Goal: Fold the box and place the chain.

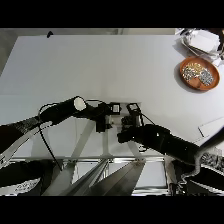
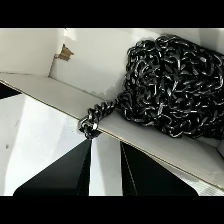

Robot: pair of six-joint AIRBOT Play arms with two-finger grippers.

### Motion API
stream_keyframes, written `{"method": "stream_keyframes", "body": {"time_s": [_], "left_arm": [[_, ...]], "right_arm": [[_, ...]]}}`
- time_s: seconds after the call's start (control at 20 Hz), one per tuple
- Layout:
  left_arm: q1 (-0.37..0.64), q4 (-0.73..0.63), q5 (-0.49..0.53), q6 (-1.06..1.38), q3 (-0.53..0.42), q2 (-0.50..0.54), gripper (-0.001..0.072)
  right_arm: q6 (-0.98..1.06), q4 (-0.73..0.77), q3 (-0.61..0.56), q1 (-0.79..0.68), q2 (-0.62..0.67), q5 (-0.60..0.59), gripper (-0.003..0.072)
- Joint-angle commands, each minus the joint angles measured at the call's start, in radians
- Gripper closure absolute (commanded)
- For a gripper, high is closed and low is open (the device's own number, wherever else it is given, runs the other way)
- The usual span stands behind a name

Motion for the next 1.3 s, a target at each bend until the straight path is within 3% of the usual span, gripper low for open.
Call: {"method": "stream_keyframes", "body": {"time_s": [0.0,0.25,0.55,0.7,0.8,0.95,1.25], "left_arm": [[0.0,0.0,0.0,0.0,0.0,0.0,0.0498],[0.0,0.0,0.0,0.0,0.0,0.0,0.0498],[0.0,0.0,0.0,0.0,0.0,0.0,0.0498],[0.0,0.0,0.0,0.0,0.0,0.0,0.0498],[0.0,0.0,0.0,0.0,0.0,0.0,0.0498],[0.0,0.0,0.0,0.0,0.0,0.0,0.0498],[0.0,0.0,0.0,0.0,0.0,0.0,0.0498]], "right_arm": [[0.026,-0.05,-0.006,0.005,0.0,0.031,0.0507],[0.125,-0.134,-0.006,0.005,-0.013,0.039,0.0507],[0.158,-0.141,-0.006,0.042,-0.067,-0.049,0.051],[0.158,-0.145,-0.006,0.042,-0.064,-0.03,0.064],[0.157,-0.145,-0.006,0.042,-0.054,-0.024,0.0666],[0.156,-0.146,-0.006,0.042,0.005,0.011,0.0666],[0.146,-0.228,-0.006,0.042,0.25,0.175,0.0667]]}}
